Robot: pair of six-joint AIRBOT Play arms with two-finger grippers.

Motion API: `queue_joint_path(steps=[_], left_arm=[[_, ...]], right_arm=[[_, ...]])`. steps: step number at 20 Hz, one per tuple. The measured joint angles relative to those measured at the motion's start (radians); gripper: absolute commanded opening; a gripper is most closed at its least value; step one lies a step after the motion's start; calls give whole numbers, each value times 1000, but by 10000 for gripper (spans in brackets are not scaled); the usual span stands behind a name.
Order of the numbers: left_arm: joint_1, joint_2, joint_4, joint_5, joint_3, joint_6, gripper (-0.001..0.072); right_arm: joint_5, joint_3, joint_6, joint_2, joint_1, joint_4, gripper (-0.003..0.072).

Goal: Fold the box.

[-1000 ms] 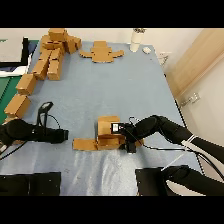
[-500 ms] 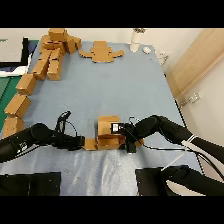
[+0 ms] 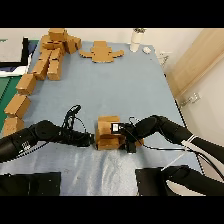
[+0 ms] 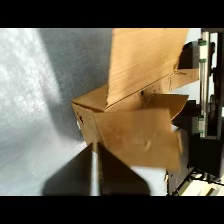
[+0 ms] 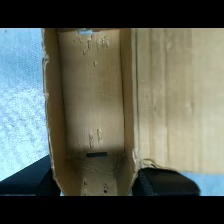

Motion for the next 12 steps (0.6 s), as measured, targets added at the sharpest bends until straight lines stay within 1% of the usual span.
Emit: queue_joint_path(steps=[7,8,9,10,12], left_arm=[[2,-13,51,-2,38,-35,269],[2,-13,52,-2,49,-38,338],[2,-14,55,-7,59,-41,581],[2,-15,55,-13,69,-43,631],[-2,-24,47,-31,80,-49,631]], right_arm=[[0,0,0,0,0,0,511],[0,0,0,0,0,0,511],[0,0,0,0,0,0,511],[0,0,0,0,0,0,511],[0,0,0,0,0,0,511]])
